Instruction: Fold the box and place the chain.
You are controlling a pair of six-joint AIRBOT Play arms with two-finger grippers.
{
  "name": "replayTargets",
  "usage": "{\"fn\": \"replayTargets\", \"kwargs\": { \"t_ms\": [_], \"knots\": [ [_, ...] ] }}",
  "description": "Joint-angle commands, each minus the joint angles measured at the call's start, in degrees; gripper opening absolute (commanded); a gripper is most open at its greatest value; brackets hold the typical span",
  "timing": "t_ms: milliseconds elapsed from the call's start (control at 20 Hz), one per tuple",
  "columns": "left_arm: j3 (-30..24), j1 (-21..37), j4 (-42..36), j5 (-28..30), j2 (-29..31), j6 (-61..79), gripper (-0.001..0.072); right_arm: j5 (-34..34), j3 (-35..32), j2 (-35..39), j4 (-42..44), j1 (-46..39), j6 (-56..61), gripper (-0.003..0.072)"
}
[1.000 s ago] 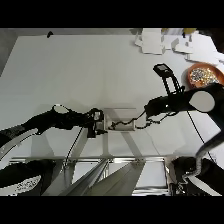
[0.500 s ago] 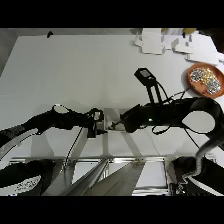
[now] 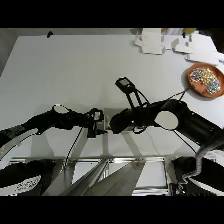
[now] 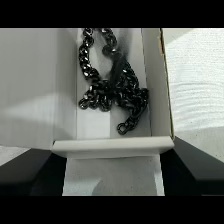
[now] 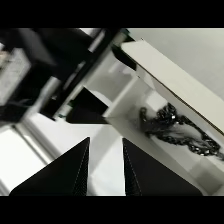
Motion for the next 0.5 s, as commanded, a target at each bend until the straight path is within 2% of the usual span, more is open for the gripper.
{"fn": "replayTargets", "kwargs": {
  "t_ms": [0,200,350,400,450],
  "knots": [
    [0.0,0.0,0.0,0.0,0.0,0.0,0.0256,1.2,1.5,-1.3,-1.9,-1.1,-1.6,0.0237],
    [0.0,0.0,0.0,0.0,0.0,0.0,0.0256,11.7,9.8,-0.3,-8.7,-9.9,-1.5,0.023],
    [0.0,0.0,0.0,0.0,0.0,0.0,0.0256,16.3,10.8,-0.5,-13.6,-19.4,-1.5,0.0103],
    [0.0,0.0,0.0,0.0,0.0,0.0,0.0256,17.4,10.7,-0.9,-15.9,-22.0,-1.5,0.0017],
    [0.0,0.0,0.0,0.0,0.0,0.0,0.0256,18.4,10.4,-1.7,-18.1,-24.5,-1.4,0.0016]
  ]
}}
